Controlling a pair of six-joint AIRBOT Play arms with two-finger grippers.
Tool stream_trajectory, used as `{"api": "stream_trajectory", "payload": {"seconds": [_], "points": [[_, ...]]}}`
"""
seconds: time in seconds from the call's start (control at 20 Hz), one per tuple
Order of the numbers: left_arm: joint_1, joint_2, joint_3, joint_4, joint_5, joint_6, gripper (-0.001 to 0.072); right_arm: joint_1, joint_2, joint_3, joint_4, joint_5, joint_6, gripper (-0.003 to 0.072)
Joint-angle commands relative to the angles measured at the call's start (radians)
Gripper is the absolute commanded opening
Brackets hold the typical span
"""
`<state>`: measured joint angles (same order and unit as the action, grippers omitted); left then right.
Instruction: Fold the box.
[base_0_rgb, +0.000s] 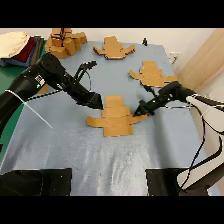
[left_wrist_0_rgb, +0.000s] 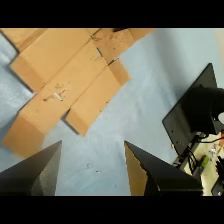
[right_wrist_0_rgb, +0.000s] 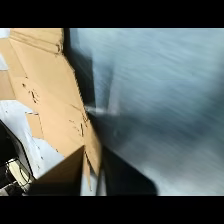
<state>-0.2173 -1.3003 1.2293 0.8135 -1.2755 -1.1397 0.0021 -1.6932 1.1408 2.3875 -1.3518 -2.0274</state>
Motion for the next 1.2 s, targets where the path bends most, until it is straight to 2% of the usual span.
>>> {"api": "stream_trajectory", "payload": {"seconds": [0.0, 0.3, 0.6, 0.75, 0.8, 0.9, 1.05, 1.15], "points": [[0.031, -0.001, -0.011, -0.014, -0.048, 0.029, 0.0611, 0.09, 0.004, -0.003, 0.019, 0.069, 0.062, 0.0275], [0.03, -0.001, -0.011, -0.014, -0.066, 0.038, 0.0611, 0.054, 0.042, -0.031, -0.01, -0.002, 0.084, 0.0282], [0.031, -0.001, -0.03, -0.014, -0.056, 0.042, 0.0611, 0.037, 0.176, -0.215, -0.024, 0.159, 0.072, 0.0282], [0.031, -0.001, -0.045, -0.028, -0.026, 0.044, 0.0611, 0.05, 0.179, -0.23, 0.003, 0.233, 0.062, 0.0281], [0.031, -0.001, -0.048, -0.035, -0.015, 0.044, 0.061, 0.055, 0.179, -0.23, 0.004, 0.253, 0.059, 0.0262], [0.032, -0.001, -0.048, -0.036, -0.007, 0.044, 0.061, 0.066, 0.179, -0.23, 0.01, 0.25, 0.03, 0.0012], [0.04, -0.01, -0.048, -0.02, -0.003, 0.067, 0.061, 0.1, 0.193, -0.23, 0.044, 0.242, -0.064, 0.0005], [0.082, -0.044, -0.05, -0.021, -0.001, 0.069, 0.061, 0.13, 0.235, -0.25, 0.043, 0.262, -0.08, 0.0004]]}}
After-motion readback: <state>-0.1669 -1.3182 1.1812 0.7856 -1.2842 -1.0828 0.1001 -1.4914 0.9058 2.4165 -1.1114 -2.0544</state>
